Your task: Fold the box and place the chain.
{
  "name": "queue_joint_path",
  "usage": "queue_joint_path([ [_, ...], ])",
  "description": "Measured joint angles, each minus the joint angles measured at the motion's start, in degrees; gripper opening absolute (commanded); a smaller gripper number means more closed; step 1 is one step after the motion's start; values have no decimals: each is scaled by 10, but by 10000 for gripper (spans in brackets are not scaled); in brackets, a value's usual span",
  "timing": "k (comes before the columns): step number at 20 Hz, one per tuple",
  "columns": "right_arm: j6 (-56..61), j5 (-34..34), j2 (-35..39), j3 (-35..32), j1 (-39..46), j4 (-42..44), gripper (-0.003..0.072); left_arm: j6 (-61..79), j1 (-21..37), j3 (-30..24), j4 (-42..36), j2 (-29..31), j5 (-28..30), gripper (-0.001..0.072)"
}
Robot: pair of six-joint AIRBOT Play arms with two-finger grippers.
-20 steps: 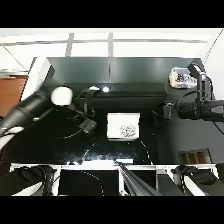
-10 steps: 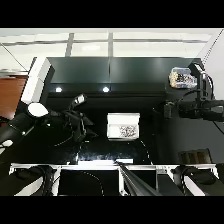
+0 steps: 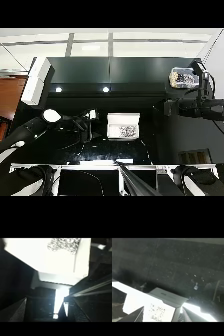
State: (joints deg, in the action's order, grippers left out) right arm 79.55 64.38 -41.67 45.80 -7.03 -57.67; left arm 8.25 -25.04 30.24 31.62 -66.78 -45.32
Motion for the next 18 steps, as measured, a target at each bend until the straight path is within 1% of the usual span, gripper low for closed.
queue_joint_path([
  [5,2,-2,0,0,0,0,560,5,-3,4,-16,-31,-22,706],
  [7,4,-4,0,0,0,0,557,6,-3,9,-19,-36,-26,706],
  [8,4,-4,0,0,0,0,534,6,-3,12,-22,-38,-27,706],
  [13,4,-13,0,0,0,-15,534,7,-5,30,-27,-58,-29,706],
  [18,4,-16,0,0,0,-23,534,7,-29,49,-30,-81,-27,705],
])
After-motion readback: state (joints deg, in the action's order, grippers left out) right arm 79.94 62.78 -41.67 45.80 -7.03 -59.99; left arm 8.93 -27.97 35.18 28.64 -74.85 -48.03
